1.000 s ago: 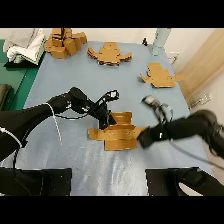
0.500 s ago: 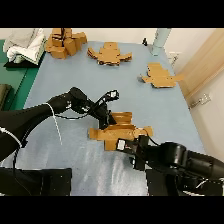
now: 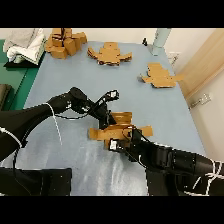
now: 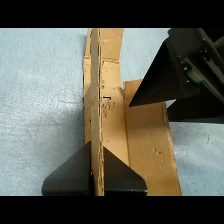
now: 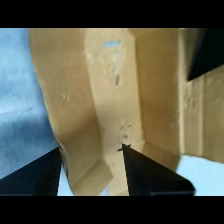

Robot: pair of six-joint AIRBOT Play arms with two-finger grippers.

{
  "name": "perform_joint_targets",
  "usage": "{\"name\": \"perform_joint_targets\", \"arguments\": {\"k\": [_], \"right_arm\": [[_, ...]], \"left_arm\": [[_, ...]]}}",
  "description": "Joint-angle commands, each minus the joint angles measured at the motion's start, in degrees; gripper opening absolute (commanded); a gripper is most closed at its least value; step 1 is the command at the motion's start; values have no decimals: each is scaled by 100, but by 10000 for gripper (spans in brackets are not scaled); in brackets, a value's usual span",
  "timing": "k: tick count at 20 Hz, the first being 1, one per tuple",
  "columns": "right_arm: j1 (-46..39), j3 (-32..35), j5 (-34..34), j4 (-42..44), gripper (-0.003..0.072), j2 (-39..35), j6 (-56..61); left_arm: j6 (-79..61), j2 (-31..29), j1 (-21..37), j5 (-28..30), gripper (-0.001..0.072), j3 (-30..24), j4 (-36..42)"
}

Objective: Fold the box.

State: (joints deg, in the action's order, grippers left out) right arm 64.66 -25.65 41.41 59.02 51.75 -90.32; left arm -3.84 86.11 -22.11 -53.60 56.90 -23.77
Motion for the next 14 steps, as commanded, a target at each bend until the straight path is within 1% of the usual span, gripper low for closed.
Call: {"name": "perform_joint_targets", "arguments": {"k": [1, 5, 7, 9, 11, 12, 13, 14], "right_arm": [[2, -212, -22, -597, 541, 31, 310], [4, -387, 144, -621, 542, -37, 756], [4, -393, 151, -452, 542, -74, 1078], [7, -409, 127, -232, 542, -74, 1143], [2, -409, 157, -195, 545, -74, 1237], [2, -409, 166, -131, 617, -74, 1241], [2, -409, 219, -105, 661, -74, 1241], [0, -409, 232, -146, 661, -74, 1241]], "left_arm": [[-2, 4, 0, 2, 11, 4, -2], [-2, 4, -2, 4, 11, 4, -2], [-2, 4, 0, 4, 11, 4, -2], [-2, 4, -2, 2, 11, 4, 0], [-2, 4, -2, 2, 11, 4, -2], [-2, 4, -2, 2, 11, 4, -2], [-2, 4, -2, 2, 11, 4, -2], [-2, 4, -2, 2, 11, 4, -2]]}}
